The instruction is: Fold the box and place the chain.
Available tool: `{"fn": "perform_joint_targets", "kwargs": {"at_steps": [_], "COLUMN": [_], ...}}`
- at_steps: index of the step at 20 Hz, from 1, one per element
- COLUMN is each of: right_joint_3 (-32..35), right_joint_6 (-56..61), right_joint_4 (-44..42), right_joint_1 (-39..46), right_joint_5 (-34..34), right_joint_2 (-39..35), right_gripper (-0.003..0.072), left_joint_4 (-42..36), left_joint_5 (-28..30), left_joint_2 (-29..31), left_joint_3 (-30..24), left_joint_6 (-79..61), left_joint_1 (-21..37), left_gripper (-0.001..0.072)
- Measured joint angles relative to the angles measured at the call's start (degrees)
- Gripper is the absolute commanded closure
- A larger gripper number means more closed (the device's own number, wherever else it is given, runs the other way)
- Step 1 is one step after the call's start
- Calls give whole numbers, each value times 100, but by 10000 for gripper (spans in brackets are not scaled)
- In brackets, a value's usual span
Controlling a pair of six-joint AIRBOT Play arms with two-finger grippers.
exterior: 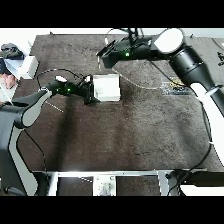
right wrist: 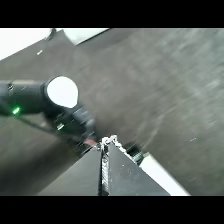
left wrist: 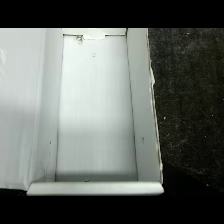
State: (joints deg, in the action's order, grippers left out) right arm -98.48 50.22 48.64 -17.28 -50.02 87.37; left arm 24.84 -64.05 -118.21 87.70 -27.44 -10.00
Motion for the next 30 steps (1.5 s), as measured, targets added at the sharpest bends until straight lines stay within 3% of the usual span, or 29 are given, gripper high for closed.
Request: {"fn": "perform_joint_targets", "kwargs": {"at_steps": [5, 12, 13, 14, 15, 22, 26, 30], "right_joint_3": [4, 17, 17, 15, 17, 61, 796, 2500], "right_joint_6": [146, 553, 590, 605, 623, 643, 715, 745], "right_joint_4": [68, 723, 765, 793, 820, 616, 269, 162], "right_joint_1": [-28, 140, 175, 203, 219, 782, 1672, 2660], "right_joint_5": [-332, -280, -243, -229, -243, -1019, -1397, -743], "right_joint_2": [505, 927, 944, 953, 970, 960, 479, -553], "right_gripper": [693, 692, 632, 411, 347, 348, 366, 364], "left_joint_4": [-2, -2, -2, -2, -2, -2, -2, -2], "left_joint_5": [0, 0, 0, 0, 0, 0, 0, 0], "left_joint_2": [0, 0, 0, 0, 0, 0, 0, 0], "left_joint_3": [0, 0, 0, 0, 0, 0, 0, 0], "left_joint_6": [0, 0, 0, 0, 0, 0, 0, 0], "left_joint_1": [0, 0, 0, 0, 0, 0, 0, 0], "left_gripper": [243, 243, 243, 243, 243, 243, 243, 243]}}
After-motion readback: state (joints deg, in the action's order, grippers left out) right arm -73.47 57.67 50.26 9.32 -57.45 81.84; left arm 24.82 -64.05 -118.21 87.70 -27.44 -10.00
